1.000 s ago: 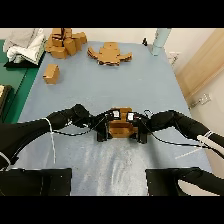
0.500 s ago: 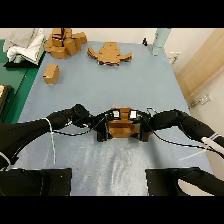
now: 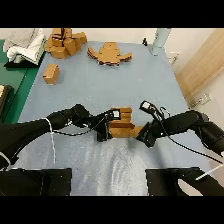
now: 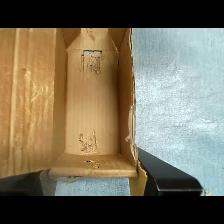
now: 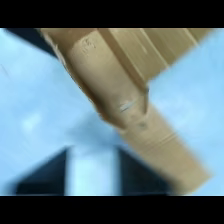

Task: Fold the box.

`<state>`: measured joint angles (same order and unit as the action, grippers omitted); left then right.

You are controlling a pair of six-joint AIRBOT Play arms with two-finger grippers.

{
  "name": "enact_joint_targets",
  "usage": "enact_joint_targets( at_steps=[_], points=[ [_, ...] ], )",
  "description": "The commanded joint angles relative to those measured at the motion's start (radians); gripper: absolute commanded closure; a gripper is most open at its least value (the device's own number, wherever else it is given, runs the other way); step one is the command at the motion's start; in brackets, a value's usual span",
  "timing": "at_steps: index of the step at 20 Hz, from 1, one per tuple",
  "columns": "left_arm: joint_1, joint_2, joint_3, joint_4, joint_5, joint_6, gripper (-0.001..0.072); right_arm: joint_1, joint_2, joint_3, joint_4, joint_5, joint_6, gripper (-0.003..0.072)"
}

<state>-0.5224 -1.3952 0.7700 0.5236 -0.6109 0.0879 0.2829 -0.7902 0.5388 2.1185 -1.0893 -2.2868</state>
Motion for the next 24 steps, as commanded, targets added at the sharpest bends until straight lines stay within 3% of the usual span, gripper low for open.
enact_joint_targets(
  at_steps=[1,6,13,18,21,24],
  points=[
    [0.0,0.001,0.0,0.0,0.0,0.0,0.0202,0.007,0.03,-0.034,0.051,-0.037,0.46,0.0682],
    [0.0,0.001,0.0,0.0,0.0,0.0,0.0202,0.014,0.029,-0.056,0.098,-0.031,0.476,0.0682],
    [0.0,0.001,0.0,0.0,0.0,0.0,0.0202,0.018,0.029,-0.056,0.101,0.017,0.658,0.0682],
    [0.0,0.001,0.0,0.0,0.0,0.0,0.0202,0.018,0.029,-0.055,0.157,0.187,0.743,0.0682],
    [0.0,0.001,0.0,0.0,0.0,0.0,0.0202,0.016,-0.035,0.048,0.174,0.203,0.719,0.0682],
    [0.0,0.001,0.0,0.0,0.0,0.0,0.0202,0.01,-0.212,0.225,0.173,0.205,0.662,0.0683]
  ],
)
